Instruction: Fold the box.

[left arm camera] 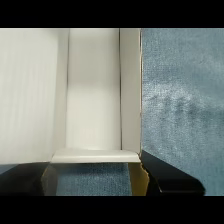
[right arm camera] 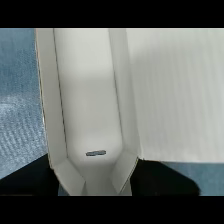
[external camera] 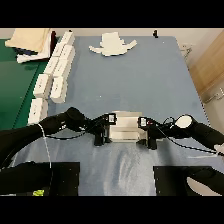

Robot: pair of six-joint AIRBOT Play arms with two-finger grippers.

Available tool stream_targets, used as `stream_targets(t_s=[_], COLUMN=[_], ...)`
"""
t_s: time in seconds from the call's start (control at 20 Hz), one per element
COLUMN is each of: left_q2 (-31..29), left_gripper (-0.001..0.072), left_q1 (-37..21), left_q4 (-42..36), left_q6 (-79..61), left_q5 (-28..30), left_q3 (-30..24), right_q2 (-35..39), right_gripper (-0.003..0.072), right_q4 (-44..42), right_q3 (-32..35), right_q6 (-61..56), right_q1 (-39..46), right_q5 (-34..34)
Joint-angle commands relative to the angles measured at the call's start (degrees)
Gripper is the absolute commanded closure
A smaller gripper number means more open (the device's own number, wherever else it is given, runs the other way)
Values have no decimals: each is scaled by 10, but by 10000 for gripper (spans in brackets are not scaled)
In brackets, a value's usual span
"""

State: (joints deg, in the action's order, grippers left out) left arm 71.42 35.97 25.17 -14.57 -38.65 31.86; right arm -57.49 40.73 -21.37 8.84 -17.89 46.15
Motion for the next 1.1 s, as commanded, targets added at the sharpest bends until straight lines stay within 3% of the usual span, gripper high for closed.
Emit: stream_targets(t_s=[0.0, 0.85, 0.9, 0.95, 1.05], left_q2=[0, 0, 0, 0, 0], left_gripper=[257, 257, 258, 257, 257], left_q1=[1, 1, 1, 1, 1], left_q4=[3, 1, 1, 1, 1], left_q6=[3, 3, 3, 3, 3], left_q5=[5, 5, 5, 5, 5], left_q3=[0, 0, 0, 0, 0], right_q2=[0, 0, 0, 1, 1], right_gripper=[139, 139, 128, -34, -34], right_q4=[0, 0, -1, -9, -11], right_q3=[0, 0, 0, -1, -1], right_q6=[0, 0, 0, 1, 2], right_q1=[0, 0, 0, 0, 0], right_q5=[0, 0, 1, 0, 4])
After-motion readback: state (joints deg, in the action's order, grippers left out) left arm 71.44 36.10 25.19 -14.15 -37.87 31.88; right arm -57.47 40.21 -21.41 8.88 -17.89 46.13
